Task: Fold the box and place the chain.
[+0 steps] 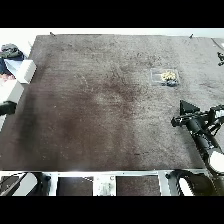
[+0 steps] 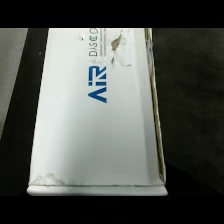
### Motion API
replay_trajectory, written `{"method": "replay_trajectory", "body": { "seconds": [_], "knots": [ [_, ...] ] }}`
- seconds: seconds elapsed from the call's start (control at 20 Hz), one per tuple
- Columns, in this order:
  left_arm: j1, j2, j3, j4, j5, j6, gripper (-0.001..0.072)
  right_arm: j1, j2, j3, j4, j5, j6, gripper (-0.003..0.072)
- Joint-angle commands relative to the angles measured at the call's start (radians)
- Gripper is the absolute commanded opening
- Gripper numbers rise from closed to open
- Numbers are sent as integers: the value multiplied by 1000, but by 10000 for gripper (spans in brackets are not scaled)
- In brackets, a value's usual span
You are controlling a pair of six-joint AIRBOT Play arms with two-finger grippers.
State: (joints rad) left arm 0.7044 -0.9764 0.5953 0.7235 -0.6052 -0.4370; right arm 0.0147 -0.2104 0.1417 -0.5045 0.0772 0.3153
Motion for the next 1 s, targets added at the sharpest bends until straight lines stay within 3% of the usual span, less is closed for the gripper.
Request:
{"method": "replay_trajectory", "body": {
  "seconds": [0.0, 0.4, 0.65, 0.95],
  "knots": [
    [16, -29, -56, 9, 78, 23, 8, 0, 1, 0, 0, 0, 0, 9],
    [16, -343, 103, 37, 2, 42, 9, 1, 1, 0, 0, 0, 0, 10],
    [16, -423, 230, 105, -54, 40, 9, 1, 1, 0, 0, 0, 0, 9],
    [16, -469, 250, 183, -34, 36, 13, 1, 1, -1, 0, 0, 0, 9]
  ]
}}
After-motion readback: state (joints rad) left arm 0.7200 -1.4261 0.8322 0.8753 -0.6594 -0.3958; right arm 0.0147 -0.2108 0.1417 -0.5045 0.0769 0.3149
